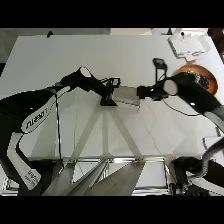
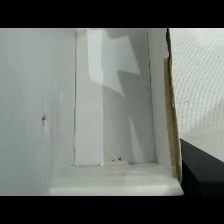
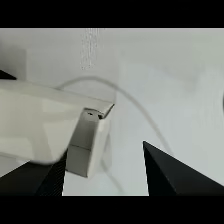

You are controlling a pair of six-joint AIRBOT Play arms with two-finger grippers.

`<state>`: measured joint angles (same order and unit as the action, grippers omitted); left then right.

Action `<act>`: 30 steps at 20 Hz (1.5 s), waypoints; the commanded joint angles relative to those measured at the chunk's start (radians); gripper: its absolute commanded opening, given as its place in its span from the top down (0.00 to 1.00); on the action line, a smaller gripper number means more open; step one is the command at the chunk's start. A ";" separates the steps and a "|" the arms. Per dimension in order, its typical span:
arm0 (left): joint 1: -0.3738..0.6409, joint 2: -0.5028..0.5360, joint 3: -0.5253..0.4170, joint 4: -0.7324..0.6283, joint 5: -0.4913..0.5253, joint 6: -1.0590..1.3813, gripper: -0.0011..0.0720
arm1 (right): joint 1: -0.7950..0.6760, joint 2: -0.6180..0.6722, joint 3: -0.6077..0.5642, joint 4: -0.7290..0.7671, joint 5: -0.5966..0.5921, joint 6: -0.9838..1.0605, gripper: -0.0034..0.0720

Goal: Fold the box and place the chain.

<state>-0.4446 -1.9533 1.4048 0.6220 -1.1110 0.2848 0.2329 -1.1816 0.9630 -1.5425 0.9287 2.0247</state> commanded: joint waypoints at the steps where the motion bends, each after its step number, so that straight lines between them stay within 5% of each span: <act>1: 0.000 0.000 0.001 -0.001 0.000 0.000 0.78 | -0.060 0.184 0.001 -0.037 0.050 -0.098 0.28; 5: 0.000 0.000 0.001 -0.001 0.000 0.000 0.78 | -0.192 0.333 0.001 -0.133 0.025 -0.193 0.29; 8: 0.000 0.000 0.001 -0.001 0.000 0.000 0.78 | -0.364 0.320 0.000 -0.134 0.027 -0.258 0.29; 15: 0.000 0.000 0.001 -0.001 0.000 0.000 0.78 | -0.654 -0.039 0.001 -0.132 -0.064 -0.257 0.28; 19: 0.000 0.000 0.001 -0.001 0.000 0.000 0.78 | -0.665 -0.228 0.015 -0.133 -0.221 -0.265 0.28; 25: 0.000 0.000 0.001 -0.001 0.000 0.000 0.78 | -0.664 -0.409 0.142 -0.132 -0.234 -0.240 0.30; 27: 0.000 0.000 0.001 -0.001 0.000 0.000 0.78 | -0.664 -0.412 0.142 -0.132 -0.232 -0.216 0.63; 29: 0.000 0.000 0.001 -0.001 0.000 0.000 0.78 | -0.657 -0.411 0.142 -0.111 -0.224 -0.221 0.77; 30: 0.000 0.000 0.001 -0.001 0.000 0.000 0.78 | -0.647 -0.410 0.142 -0.111 -0.207 -0.228 0.94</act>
<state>-0.4446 -1.9533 1.4048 0.6209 -1.1110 0.2848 -0.4248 -1.5768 1.0966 -1.6714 0.6994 1.7927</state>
